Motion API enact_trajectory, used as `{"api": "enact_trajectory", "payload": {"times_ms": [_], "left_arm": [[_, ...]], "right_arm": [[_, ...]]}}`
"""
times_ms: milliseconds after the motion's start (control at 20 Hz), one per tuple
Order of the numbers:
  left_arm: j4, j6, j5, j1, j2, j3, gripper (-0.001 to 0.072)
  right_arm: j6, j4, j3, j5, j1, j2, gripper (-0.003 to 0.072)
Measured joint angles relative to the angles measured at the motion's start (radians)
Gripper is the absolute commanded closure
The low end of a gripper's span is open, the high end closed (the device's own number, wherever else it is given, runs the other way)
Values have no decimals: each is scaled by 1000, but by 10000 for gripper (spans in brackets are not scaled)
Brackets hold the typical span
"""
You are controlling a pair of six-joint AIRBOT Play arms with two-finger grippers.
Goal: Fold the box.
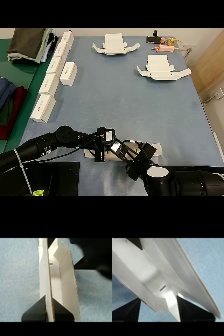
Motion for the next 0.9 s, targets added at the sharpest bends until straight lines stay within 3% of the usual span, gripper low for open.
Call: {"api": "enact_trajectory", "payload": {"times_ms": [400, 900], "left_arm": [[0, 0, 0, 0, 0, 0, 695], [0, 1, -2, 0, 0, 0, 695]], "right_arm": [[-45, -30, -13, -34, -2, 23, 15], [-219, -15, -297, 269, -105, 410, 15]]}}
